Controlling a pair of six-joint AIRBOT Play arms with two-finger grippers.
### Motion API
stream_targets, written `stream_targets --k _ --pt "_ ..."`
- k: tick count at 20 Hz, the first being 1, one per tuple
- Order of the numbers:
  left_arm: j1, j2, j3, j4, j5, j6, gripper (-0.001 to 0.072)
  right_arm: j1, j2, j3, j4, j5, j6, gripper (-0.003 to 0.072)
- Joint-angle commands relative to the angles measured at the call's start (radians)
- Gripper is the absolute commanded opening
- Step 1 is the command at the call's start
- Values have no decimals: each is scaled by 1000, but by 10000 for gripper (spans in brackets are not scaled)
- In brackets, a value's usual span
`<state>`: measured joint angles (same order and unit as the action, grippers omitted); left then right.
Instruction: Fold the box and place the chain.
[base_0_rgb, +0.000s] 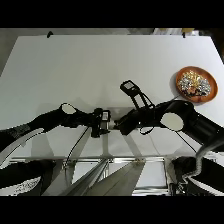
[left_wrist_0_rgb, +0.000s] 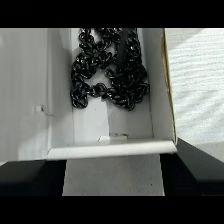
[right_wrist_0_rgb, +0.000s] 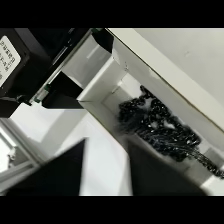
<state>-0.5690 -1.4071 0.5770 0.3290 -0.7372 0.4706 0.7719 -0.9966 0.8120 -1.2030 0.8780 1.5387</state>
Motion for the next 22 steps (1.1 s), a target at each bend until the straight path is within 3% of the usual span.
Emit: stream_targets --k 1,3,5,7,8,12,15,17,18,22 --pt "0 0 0 0 0 0 326 -4 2 43 -47 43 -74 342" --pt "0 0 0 0 0 0 326 -57 27 92 -72 102 -74 317" --pt "0 0 0 0 0 0 326 -156 41 123 -78 171 -74 128" --pt "0 0 0 0 0 0 326 -274 41 123 -108 220 -73 92" --pt "0 0 0 0 0 0 326 -333 38 122 -146 240 -73 21" --pt "0 0 0 0 1 0 326 -531 3 106 -259 222 -69 21" --pt "0 0 0 0 0 0 326 -643 -51 48 -263 172 -40 41" --pt "0 0 0 0 0 0 326 -684 -96 8 -264 144 -14 311" --pt "0 0 0 0 0 0 326 -693 -115 -7 -264 133 3 355" --pt "0 0 0 0 0 0 326 -692 -174 -33 -253 101 6 338"
